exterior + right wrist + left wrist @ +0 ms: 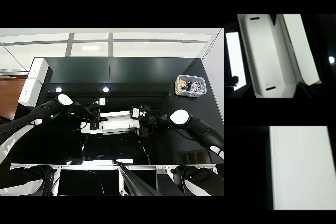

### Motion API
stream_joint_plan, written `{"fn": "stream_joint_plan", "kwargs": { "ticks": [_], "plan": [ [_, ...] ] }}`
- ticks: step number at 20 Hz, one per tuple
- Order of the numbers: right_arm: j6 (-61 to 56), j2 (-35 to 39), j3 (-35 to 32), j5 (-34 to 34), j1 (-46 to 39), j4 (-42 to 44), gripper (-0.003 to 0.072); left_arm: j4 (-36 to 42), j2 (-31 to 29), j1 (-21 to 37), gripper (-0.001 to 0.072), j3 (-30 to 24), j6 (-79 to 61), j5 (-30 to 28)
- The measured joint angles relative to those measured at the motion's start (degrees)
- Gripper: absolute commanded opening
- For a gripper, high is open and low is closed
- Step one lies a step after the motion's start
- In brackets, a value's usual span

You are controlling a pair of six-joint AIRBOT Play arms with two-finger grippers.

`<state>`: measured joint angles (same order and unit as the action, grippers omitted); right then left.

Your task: Fold the box and place the chain.

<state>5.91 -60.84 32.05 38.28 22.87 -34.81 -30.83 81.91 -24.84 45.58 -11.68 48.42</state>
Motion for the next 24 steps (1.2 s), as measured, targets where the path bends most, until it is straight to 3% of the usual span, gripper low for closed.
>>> {"fn": "stream_joint_plan", "kwargs": {
  "ticks": [10, 24],
  "plan": [
    [8.2, -4.9, 0.0, 4.0, -3.7, 9.0, 0.0717, 0.0, 0.0, 0.0, 0.0027, 0.0, -0.1, 0.2],
    [18.0, -11.1, -0.5, 5.2, -1.1, 10.7, 0.0716, -0.2, 0.0, 0.0, 0.0027, 0.0, -0.2, 0.8]
  ]
}}
